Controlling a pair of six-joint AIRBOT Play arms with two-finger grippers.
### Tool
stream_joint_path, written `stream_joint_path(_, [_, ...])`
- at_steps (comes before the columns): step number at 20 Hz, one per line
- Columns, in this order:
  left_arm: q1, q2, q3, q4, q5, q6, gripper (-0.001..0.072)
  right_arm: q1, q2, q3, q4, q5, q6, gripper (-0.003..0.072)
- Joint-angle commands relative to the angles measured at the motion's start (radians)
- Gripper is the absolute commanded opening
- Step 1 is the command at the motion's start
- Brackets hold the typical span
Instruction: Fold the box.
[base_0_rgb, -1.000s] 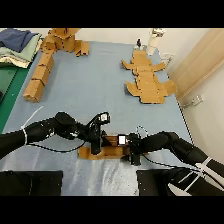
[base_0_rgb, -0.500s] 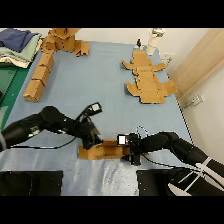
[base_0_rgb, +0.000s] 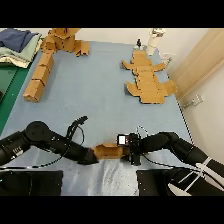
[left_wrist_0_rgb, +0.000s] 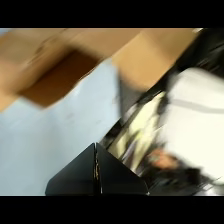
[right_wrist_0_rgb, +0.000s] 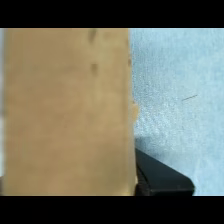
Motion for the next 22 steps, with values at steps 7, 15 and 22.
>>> stream_joint_path(7, [-0.065,-0.144,-0.021,-0.512,0.484,0.275,0.0011,0.001,-0.001,0.000,0.000,0.001,0.000,0.0499])
stream_joint_path(15, [-0.065,-0.390,0.065,-0.462,0.463,0.297,0.0010,0.001,-0.001,0.000,0.000,0.000,0.000,0.0500])
stream_joint_path(22, [-0.052,-0.428,0.106,-0.340,0.455,0.231,0.0010,0.001,-0.001,0.000,0.000,0.000,0.000,0.0499])
